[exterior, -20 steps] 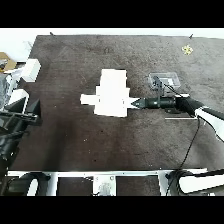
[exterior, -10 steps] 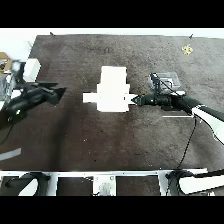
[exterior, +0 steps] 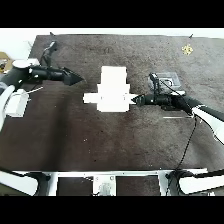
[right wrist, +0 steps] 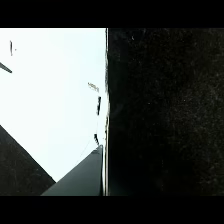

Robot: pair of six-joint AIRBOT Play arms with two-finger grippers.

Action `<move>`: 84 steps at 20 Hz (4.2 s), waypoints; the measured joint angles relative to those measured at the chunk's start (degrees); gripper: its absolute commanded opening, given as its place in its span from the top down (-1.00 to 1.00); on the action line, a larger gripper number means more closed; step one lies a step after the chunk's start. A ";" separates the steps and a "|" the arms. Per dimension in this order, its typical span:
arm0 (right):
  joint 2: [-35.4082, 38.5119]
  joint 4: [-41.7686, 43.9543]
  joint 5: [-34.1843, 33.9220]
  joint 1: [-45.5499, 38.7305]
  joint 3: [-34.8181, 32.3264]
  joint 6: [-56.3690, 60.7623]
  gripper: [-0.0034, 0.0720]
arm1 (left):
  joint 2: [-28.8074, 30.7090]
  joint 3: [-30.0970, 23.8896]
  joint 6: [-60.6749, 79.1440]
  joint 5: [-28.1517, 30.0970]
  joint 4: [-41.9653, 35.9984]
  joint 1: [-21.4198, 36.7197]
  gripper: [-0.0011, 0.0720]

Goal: Fold the box and place the chain.

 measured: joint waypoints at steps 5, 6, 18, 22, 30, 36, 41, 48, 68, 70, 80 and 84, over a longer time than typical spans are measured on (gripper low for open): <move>0.02 -2.08 0.04 0.00 0.02 -0.61 0.90 | -13.57 17.16 -4.83 -4.35 5.86 -5.60 -0.45; 0.04 -2.47 0.07 0.00 0.04 -0.66 0.90 | -15.76 19.87 -5.55 -5.07 6.49 -6.64 -0.45; 0.07 -5.75 0.02 0.00 0.09 -0.98 0.90 | -28.85 33.86 -9.84 -12.74 7.61 -12.15 -0.31; 0.07 -6.01 0.00 0.00 0.07 -0.98 0.90 | -29.77 34.10 -9.88 -13.90 6.43 -12.37 -0.10; 0.07 -6.14 -0.42 0.00 0.07 -1.01 0.90 | -30.58 34.14 -10.78 -14.64 5.20 -12.52 0.71; -0.02 -6.84 -0.52 0.00 0.13 -1.33 -0.38 | -30.69 34.16 -6.23 -15.74 5.77 -12.55 0.94; 1.86 -5.75 -0.26 -2.54 1.84 -2.03 -0.38 | -30.53 34.18 3.58 -16.39 5.75 -12.55 0.94; 4.66 -5.77 -0.26 -6.43 4.61 -2.82 -0.38 | -30.10 34.18 16.61 -12.61 5.90 -12.57 0.94; 5.01 -5.68 4.72 -6.95 5.11 -15.72 -0.90 | -30.03 29.62 21.11 -7.37 9.44 -12.44 0.94; 5.01 -5.68 7.04 -6.47 5.11 -20.70 -0.91 | -30.03 29.59 21.11 -7.30 9.55 -12.44 0.94; 3.56 -16.96 5.68 6.80 5.11 -32.22 -0.88 | -30.03 29.59 21.11 -7.10 9.88 -12.46 0.94; 0.79 -20.46 0.79 11.50 5.11 -33.40 -0.88 | -30.03 29.59 21.14 -7.10 9.90 -12.46 0.94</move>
